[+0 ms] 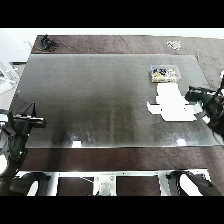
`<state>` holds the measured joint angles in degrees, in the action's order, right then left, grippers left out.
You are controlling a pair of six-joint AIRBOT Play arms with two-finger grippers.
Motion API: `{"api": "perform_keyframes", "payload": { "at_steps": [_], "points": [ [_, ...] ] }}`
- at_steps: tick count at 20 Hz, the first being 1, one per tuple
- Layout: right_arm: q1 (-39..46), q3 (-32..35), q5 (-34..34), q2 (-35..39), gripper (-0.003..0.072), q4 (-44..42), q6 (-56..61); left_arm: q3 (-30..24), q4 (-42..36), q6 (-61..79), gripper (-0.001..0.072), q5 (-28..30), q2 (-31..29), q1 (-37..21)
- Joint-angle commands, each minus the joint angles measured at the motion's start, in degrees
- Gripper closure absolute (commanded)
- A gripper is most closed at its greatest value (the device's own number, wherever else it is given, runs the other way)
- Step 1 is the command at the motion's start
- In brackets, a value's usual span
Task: Fold the box and place the chain.
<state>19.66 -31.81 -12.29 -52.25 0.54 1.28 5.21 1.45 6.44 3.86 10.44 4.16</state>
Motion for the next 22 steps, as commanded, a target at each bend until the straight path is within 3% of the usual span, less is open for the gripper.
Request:
{"api": "perform_keyframes", "payload": {
  "at_steps": [1, 4, 7, 11, 16, 22],
  "points": [
    [10.88, -11.93, -22.25, -15.69, 0.0248, 19.93, 22.08, -0.02, 0.02, 0.02, 0.0688, 0.02, -0.04, -0.04],
    [18.84, -22.51, -36.76, -23.61, 0.0245, 43.98, 37.64, -0.02, 0.02, 0.02, 0.0688, 0.00, -0.04, -0.04],
    [24.09, -32.41, -43.87, -26.86, 0.0227, 54.21, 43.15, -0.02, 0.02, 0.02, 0.0688, 0.00, -0.04, -0.04],
    [24.96, -49.51, -54.47, -33.83, 0.0226, 71.67, 49.29, -0.02, 0.02, 0.02, 0.0688, 0.02, -0.04, -0.04],
    [24.92, -72.17, -80.35, -52.11, 0.0227, 73.37, 45.00, -0.02, 0.02, 0.02, 0.0688, 0.02, -0.04, -0.04],
    [24.79, -74.27, -81.94, -58.69, 0.0226, 68.28, 40.41, -0.02, 0.02, 0.02, 0.0688, 0.02, -0.04, -0.04]
  ]
}}
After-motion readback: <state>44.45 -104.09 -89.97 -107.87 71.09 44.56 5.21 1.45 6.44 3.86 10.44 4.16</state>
